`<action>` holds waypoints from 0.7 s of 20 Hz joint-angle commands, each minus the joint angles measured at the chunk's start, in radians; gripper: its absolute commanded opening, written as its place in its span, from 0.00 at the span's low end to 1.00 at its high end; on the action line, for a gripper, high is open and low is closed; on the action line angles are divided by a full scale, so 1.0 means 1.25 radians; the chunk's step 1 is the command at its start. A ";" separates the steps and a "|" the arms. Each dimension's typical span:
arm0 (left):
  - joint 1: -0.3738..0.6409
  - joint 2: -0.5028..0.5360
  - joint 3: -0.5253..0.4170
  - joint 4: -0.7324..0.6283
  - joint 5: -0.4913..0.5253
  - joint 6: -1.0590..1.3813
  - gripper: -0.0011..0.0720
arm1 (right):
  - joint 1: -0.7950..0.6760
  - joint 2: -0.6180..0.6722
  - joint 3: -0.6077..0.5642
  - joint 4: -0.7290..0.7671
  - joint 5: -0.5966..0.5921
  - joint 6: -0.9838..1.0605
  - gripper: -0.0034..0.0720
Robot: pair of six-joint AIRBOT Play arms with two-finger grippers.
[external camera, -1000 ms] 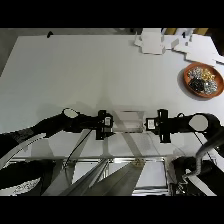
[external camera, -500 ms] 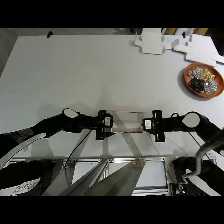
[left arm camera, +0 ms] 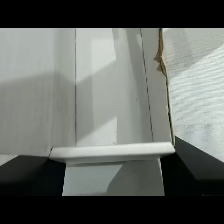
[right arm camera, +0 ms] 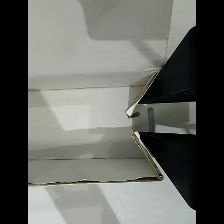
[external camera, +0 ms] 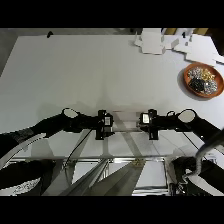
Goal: Fold the box and place the chain.
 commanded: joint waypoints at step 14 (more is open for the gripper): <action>-0.001 0.000 0.000 0.000 -0.002 0.002 0.03 | 0.026 0.091 -0.027 -0.059 0.002 0.092 0.64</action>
